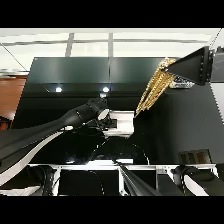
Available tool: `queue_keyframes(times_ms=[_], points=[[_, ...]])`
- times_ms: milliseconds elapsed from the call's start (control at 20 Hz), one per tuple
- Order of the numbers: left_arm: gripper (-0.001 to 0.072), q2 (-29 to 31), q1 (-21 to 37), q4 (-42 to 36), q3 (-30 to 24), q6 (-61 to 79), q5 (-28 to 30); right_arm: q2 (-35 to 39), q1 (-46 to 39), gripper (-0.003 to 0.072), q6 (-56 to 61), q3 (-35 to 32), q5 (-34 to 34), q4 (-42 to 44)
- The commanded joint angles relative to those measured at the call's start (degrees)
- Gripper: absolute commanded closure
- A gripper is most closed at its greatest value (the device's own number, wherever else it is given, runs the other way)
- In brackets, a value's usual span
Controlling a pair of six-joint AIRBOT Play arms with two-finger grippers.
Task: Fold the box and place the chain.
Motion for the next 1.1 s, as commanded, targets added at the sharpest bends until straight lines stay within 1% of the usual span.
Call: queue_keyframes(times_ms=[0,150,300,450,500,650,750,900,1050], points=[[0.0682,0.0,0.0,0.0,0.0,0.0,0.0,-0.6,3.6,0.0678,0.5,-0.2,-5.4,2.3],[0.0681,0.0,0.0,0.0,0.0,0.0,0.0,-2.5,6.6,0.0677,0.5,-0.4,-7.0,1.8],[0.0682,0.0,0.0,0.0,0.0,0.0,0.0,-3.3,8.0,0.0677,0.7,-3.5,-6.9,-1.0],[0.0681,0.0,0.0,0.0,0.0,0.0,0.0,-3.3,8.1,0.0676,0.9,-8.3,-3.2,-2.3],[0.0682,0.0,0.0,0.0,0.0,0.0,0.0,-3.3,8.1,0.0676,0.9,-9.6,-1.9,-3.8],[0.0682,0.0,0.0,0.0,0.0,0.0,0.0,-3.3,8.1,0.0676,3.1,-11.3,0.4,-12.8],[0.0681,0.0,0.0,0.0,0.0,0.0,0.0,-3.3,8.1,0.0676,3.7,-12.7,1.6,-15.4],[0.0682,0.0,0.0,0.0,0.0,0.0,0.0,-3.3,8.2,0.0676,3.7,-16.2,1.9,-15.5],[0.0681,0.0,0.0,0.0,0.0,0.0,0.0,-3.3,8.2,0.0676,3.6,-20.7,-0.7,-11.4]])
